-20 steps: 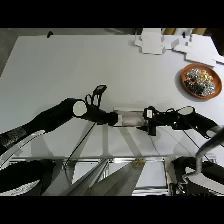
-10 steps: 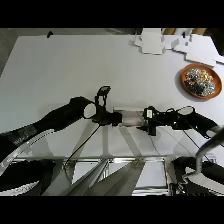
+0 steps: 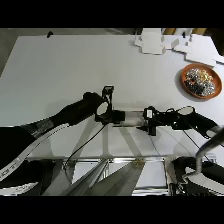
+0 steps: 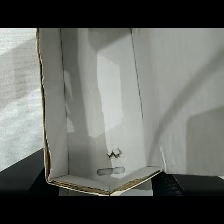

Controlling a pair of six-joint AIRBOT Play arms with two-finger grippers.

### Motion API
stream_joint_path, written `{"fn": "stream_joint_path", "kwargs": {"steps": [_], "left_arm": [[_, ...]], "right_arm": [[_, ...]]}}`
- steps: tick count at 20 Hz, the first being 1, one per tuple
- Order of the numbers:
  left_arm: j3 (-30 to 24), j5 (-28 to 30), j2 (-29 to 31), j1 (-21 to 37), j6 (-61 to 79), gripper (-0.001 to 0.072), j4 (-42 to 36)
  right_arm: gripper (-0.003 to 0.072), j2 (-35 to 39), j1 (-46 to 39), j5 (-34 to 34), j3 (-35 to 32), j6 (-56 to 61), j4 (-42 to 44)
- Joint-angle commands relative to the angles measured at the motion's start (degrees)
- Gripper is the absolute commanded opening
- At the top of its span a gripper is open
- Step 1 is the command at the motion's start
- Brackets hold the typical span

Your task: Fold the box and place the chain.

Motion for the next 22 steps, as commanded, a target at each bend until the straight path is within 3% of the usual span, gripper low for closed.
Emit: {"fn": "stream_joint_path", "kwargs": {"steps": [1,3,9,10,12,14,17,18,20,22], "left_arm": [[2.47,-2.4,-2.03,-0.9,-7.58,0.0308,3.61],[4.87,-4.15,-3.78,-1.51,-7.61,0.0261,3.82],[7.8,-7.02,-6.45,-2.84,-8.61,0.0246,4.04],[7.8,-7.37,-6.47,-2.86,-9.75,0.018,4.87],[7.78,-7.41,-6.51,-3.23,-11.5,0.0134,6.12],[7.8,-7.06,-6.8,-3.39,-13.38,0.0002,6.49],[7.8,-6.69,-7.54,-4.04,-14.36,0.0003,6.34],[7.8,-6.86,-7.76,-4.15,-14.29,0.0046,6.23],[7.98,-7.19,-7.76,-4.39,-14.25,0.0261,6.12],[8.28,-8.28,-7.69,-4.39,-14.19,0.026,6.12]], "right_arm": [[0.0341,-0.04,0.02,0.04,-0.04,0.02,0.0],[0.0341,-0.04,0.02,0.02,-0.04,0.02,0.0],[0.0341,-0.04,0.02,0.04,-0.04,0.02,0.0],[0.0341,-0.04,0.02,0.02,-0.04,0.02,0.0],[0.0341,-0.04,0.04,0.02,-0.04,0.0,0.0],[0.0341,-0.04,0.04,0.02,-0.04,0.02,0.0],[0.0341,-0.04,0.02,0.04,-0.04,0.02,0.0],[0.0341,-0.04,0.02,0.02,-0.04,0.0,0.0],[0.0341,-0.02,0.04,0.04,-0.04,0.02,0.0],[0.0341,-0.02,0.02,0.04,-0.04,0.02,-0.02]]}}
